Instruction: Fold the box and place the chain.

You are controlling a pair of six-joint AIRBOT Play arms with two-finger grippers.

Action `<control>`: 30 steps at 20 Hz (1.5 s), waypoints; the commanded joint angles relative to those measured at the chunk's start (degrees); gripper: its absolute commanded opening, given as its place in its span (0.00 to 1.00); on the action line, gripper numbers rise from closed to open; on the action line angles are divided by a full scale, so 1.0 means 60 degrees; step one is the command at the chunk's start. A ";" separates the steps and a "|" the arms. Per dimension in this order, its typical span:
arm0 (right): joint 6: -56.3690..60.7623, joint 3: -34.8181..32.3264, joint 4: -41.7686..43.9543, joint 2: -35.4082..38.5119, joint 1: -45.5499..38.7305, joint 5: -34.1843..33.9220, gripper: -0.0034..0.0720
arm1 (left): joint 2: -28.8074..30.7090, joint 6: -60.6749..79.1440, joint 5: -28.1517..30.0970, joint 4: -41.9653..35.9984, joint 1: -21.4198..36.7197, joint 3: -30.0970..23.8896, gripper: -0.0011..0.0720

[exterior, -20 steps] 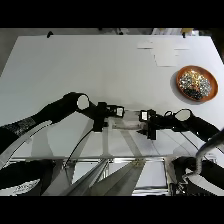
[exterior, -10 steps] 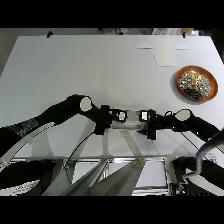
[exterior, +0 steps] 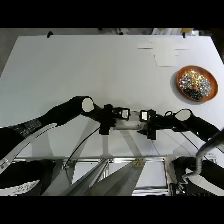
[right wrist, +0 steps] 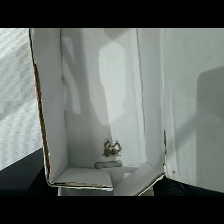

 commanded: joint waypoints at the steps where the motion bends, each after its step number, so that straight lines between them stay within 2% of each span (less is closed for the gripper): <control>1: 0.0004 0.0000 0.0007 0.0007 0.0004 0.0000 0.62 | -0.0197 -0.0073 0.0076 -0.0353 -0.0135 -0.0004 0.45; 2: 0.0007 0.0000 0.0007 0.0007 0.0004 0.0000 0.62 | -0.0204 -0.0240 0.0076 -0.0342 -0.0131 -0.0004 0.51; 5: 0.0007 0.0000 0.0007 0.0007 0.0004 0.0004 0.62 | -0.0189 -0.0423 -0.0069 -0.0328 -0.0117 -0.0004 0.57; 7: 0.0004 0.0000 0.0007 0.0007 0.0004 0.0000 0.62 | -0.0120 -0.0827 -0.0076 -0.0321 -0.0117 -0.0004 0.56; 8: 0.0004 0.0000 0.0007 0.0007 0.0004 0.0000 0.62 | -0.0040 -0.1107 -0.0113 -0.0321 -0.0113 -0.0004 0.52; 9: 0.0007 0.0000 0.0007 0.0007 0.0004 0.0000 0.62 | 0.0062 -0.1395 -0.0237 -0.0317 -0.0087 -0.0004 0.35; 10: 0.0007 0.0000 0.0007 0.0007 0.0004 0.0000 0.62 | 0.0229 -0.1665 -0.0441 -0.0306 -0.0022 -0.0004 0.14; 11: 0.0007 0.0000 0.0007 0.0007 0.0004 0.0000 0.62 | 0.0441 -0.2022 -0.0718 -0.0219 0.0095 -0.0004 0.02; 13: 0.0007 0.0000 0.0007 0.0007 0.0004 0.0000 0.62 | 0.0947 -0.3253 -0.1155 0.0193 0.0386 -0.0004 0.02; 17: 0.0004 0.0000 0.0007 0.0007 0.0004 0.0004 0.62 | 0.2073 -0.7490 -0.2055 0.1661 0.1239 -0.0004 0.01; 20: 0.0004 0.0000 0.0007 0.0007 0.0004 0.0000 0.62 | 0.2550 -0.9508 -0.2379 0.2255 0.2047 -0.0044 0.01; 22: 0.0007 0.0000 0.0007 0.0007 0.0004 0.0004 0.62 | 0.2572 -1.0721 -0.2269 0.2157 0.2528 -0.0364 0.01; 25: 0.0004 0.0000 0.0007 0.0007 0.0004 0.0004 0.62 | 0.2218 -1.1548 -0.1789 0.1439 0.2943 -0.1402 0.02; 27: 0.0004 0.0000 0.0007 0.0007 0.0004 0.0004 0.62 | 0.1843 -1.1548 -0.1257 0.0681 0.2907 -0.1956 0.02; 30: 0.0004 0.0000 0.0007 0.0007 0.0004 0.0004 0.62 | 0.1257 -1.1413 -0.0860 -0.0572 0.2656 -0.2076 0.02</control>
